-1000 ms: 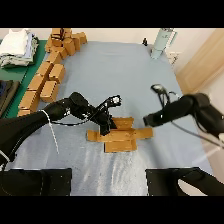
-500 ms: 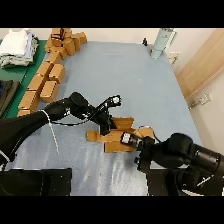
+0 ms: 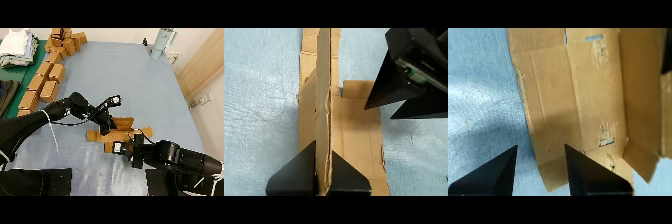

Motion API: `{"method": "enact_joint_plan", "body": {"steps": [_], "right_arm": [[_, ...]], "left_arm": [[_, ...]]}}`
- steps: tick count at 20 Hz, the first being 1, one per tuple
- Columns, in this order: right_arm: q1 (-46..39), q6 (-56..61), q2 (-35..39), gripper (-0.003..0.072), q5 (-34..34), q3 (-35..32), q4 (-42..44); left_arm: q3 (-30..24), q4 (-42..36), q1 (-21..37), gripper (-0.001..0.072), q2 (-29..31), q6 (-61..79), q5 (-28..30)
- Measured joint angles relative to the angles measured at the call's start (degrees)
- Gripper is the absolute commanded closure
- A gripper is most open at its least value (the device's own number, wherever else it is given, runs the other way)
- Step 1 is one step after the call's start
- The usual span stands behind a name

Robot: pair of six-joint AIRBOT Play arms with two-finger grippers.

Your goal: Fold the box.

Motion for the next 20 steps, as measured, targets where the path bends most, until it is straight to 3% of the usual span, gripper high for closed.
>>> {"method": "enact_joint_plan", "body": {"steps": [12,20], "right_arm": [[0.09,3.8,-3.65,0.0226,3.28,0.44,-9.18],[0.09,7.3,-1.53,0.0224,3.08,2.43,-11.8]], "left_arm": [[0.0,0.0,0.0,0.0697,0.0,0.0,0.02],[0.0,0.0,0.0,0.0698,0.0,0.0,0.02]]}}
